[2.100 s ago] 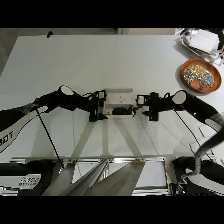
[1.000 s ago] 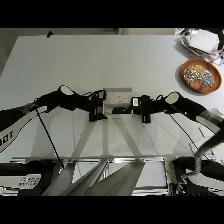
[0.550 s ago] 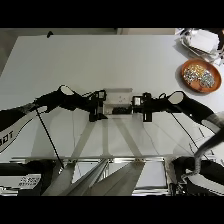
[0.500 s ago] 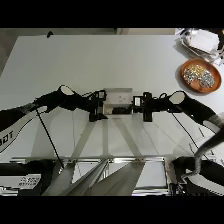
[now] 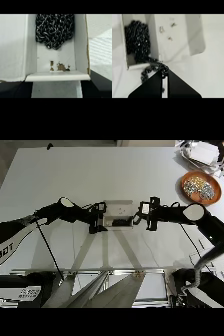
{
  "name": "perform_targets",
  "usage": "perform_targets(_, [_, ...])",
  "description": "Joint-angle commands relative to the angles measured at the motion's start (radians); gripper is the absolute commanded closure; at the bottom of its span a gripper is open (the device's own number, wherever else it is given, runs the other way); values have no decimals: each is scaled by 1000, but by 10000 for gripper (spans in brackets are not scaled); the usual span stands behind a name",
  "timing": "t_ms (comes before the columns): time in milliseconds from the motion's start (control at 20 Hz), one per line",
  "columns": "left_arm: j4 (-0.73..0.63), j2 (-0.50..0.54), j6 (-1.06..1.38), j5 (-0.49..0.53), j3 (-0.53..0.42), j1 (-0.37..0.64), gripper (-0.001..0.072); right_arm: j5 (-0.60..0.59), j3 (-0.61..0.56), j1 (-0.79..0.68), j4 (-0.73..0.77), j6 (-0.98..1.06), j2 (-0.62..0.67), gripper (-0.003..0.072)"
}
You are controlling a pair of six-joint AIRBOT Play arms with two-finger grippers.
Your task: Fold the box and place the chain.
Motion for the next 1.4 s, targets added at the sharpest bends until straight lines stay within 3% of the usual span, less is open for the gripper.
perform_targets(0, [0,0,0,0,0,0,528,2,2,9,161,82,67,674])
perform_targets(200, [0,0,0,0,0,0,528,-25,18,101,274,84,79,674])
perform_targets(400, [0,0,0,0,0,0,528,-175,21,206,295,141,55,674])
perform_targets(700, [0,0,0,0,0,0,528,-224,21,242,291,198,-143,668])
perform_targets(750, [0,0,0,0,0,0,528,-233,21,242,291,201,-182,620])
perform_targets(850, [0,0,0,0,0,0,528,-237,21,242,285,225,-241,457])
perform_targets(1050, [0,0,0,0,0,0,528,-174,23,225,249,234,-228,432])
perform_targets(1300, [0,0,0,0,0,0,528,46,23,-5,10,282,-105,430])
perform_targets(1350, [0,0,0,0,0,0,528,68,22,-52,-37,280,-102,392])
